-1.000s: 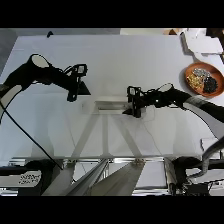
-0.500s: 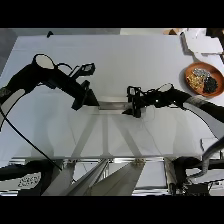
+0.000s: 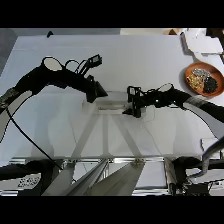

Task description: Fold the box and place the chain.

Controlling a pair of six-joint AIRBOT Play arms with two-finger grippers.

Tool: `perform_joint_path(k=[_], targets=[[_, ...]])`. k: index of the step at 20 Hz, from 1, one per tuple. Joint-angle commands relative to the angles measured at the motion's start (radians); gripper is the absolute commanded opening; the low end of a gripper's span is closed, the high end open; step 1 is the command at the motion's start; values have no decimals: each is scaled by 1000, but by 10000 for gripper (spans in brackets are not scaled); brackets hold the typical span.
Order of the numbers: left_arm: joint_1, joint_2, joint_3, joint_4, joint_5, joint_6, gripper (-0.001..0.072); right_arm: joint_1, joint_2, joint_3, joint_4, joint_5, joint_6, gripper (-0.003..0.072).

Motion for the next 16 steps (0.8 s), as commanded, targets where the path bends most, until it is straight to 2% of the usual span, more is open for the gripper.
perform_joint_path(k=[1,5,11,16], targets=[[-2,-2,0,0,206,-30,3,0,0,0,-1,0,0,466],[-1,-16,0,2,289,-30,3,0,0,0,-2,0,0,466],[-4,-121,-3,4,191,-30,3,0,0,0,-2,0,0,466],[-2,-161,-3,14,183,-75,3,0,0,0,-2,0,0,466]])
